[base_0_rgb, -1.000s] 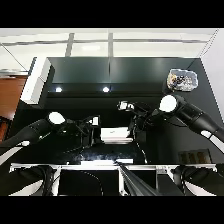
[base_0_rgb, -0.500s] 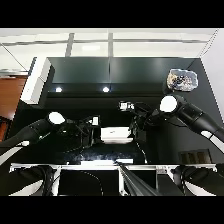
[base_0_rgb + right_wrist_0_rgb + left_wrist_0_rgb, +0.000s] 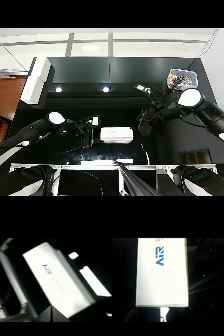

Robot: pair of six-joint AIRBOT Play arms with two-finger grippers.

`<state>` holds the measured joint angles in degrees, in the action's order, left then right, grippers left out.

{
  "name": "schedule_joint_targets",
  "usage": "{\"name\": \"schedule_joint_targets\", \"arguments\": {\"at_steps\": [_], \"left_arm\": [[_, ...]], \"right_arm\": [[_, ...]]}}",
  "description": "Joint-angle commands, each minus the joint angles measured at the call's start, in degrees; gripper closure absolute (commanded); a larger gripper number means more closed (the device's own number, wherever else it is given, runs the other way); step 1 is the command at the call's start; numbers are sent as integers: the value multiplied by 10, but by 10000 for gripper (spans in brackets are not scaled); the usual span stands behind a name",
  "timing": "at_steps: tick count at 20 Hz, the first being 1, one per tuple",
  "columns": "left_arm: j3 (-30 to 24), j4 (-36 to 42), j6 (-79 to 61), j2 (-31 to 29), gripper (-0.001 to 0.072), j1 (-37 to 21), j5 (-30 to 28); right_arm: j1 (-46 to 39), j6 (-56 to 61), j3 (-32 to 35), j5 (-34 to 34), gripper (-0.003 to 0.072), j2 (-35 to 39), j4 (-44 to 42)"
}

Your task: Fold the box and place the chain.

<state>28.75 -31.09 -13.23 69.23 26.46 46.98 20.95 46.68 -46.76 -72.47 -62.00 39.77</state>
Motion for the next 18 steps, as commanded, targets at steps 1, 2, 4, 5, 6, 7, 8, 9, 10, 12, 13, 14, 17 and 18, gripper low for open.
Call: {"name": "schedule_joint_targets", "arguments": {"at_steps": [1,2,4,5,6,7,8,9,10,12,13,14,17,18], "left_arm": [[0,0,0,0,320,0,0],[0,0,0,0,320,0,0],[0,0,0,0,320,0,0],[0,0,0,0,320,0,0],[0,0,0,0,320,0,0],[0,0,0,0,320,0,0],[0,0,0,0,320,0,0],[0,0,0,0,320,0,0],[0,0,0,0,320,0,0],[0,0,0,0,320,0,0],[0,0,0,0,320,0,0],[0,0,0,0,320,0,0],[0,0,0,0,320,0,0],[0,0,0,0,320,0,0]], "right_arm": [[2,114,32,-9,678,-7,-99],[14,130,44,13,678,-19,-113],[29,129,52,34,679,-57,-152],[35,123,52,36,678,-80,-174],[39,116,52,37,678,-99,-188],[41,116,52,41,678,-118,-190],[40,116,52,45,678,-132,-190],[40,116,52,49,678,-145,-190],[40,116,52,52,678,-155,-190],[40,113,52,52,677,-168,-188],[40,112,52,53,678,-172,-186],[40,111,52,55,677,-175,-184],[40,111,52,68,678,-176,-183],[40,111,52,73,678,-176,-183]]}}
